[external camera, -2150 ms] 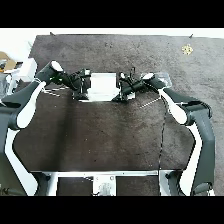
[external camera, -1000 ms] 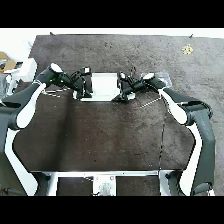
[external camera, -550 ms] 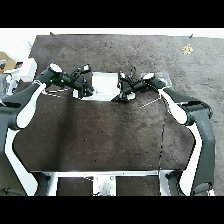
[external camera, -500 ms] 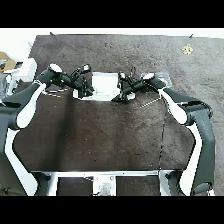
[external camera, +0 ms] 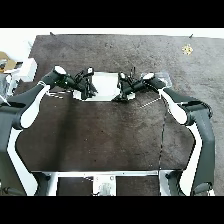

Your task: Fold the box and place the chain.

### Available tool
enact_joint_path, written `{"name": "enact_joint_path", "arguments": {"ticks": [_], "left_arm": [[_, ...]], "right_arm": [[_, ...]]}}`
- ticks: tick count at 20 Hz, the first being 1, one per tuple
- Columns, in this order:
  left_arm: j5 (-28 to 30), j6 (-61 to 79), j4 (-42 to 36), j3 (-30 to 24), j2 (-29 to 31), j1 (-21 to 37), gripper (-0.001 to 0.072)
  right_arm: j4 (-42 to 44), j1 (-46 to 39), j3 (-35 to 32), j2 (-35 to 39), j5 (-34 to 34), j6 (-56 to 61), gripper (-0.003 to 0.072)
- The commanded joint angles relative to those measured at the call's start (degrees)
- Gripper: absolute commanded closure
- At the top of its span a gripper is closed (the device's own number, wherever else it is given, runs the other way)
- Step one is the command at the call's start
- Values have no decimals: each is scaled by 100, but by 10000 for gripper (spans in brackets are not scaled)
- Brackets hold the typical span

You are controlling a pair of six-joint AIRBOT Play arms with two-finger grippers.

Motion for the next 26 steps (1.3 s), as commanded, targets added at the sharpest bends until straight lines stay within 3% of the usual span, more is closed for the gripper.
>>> {"name": "enact_joint_path", "arguments": {"ticks": [1, 2, 7, 9, 10, 11, 12, 20, 23, 26], "left_arm": [[28, -2, 33, -2, -7, -11, 137], [35, -116, 33, -2, -7, -11, 73], [28, -317, 68, -2, -7, -11, 88], [20, -481, 118, -2, -7, -9, 396], [28, -557, 219, -2, -7, -9, 498], [17, -739, 356, 2, 0, 15, 667], [-46, -962, 463, 4, 28, 48, 697], [-612, -2839, 861, 39, 901, 699, 703], [-568, -4752, 1360, 37, 1300, 887, 703], [-780, -6518, 1360, -11, 1314, 1123, 700]], "right_arm": [[7, 4, 2, 0, 0, 2, 383], [9, 4, 4, 0, 0, 2, 383], [7, 4, 4, 0, 0, 2, 383], [7, 4, 2, 0, -2, 2, 383], [9, 4, 2, 0, -2, 2, 383], [9, 4, 2, 0, -2, 2, 383], [9, 4, 2, 0, 0, 2, 383], [9, 4, 2, 0, 0, 2, 383], [9, 4, 2, 0, 0, 2, 383], [9, 4, 2, 0, 2, 2, 383]]}}
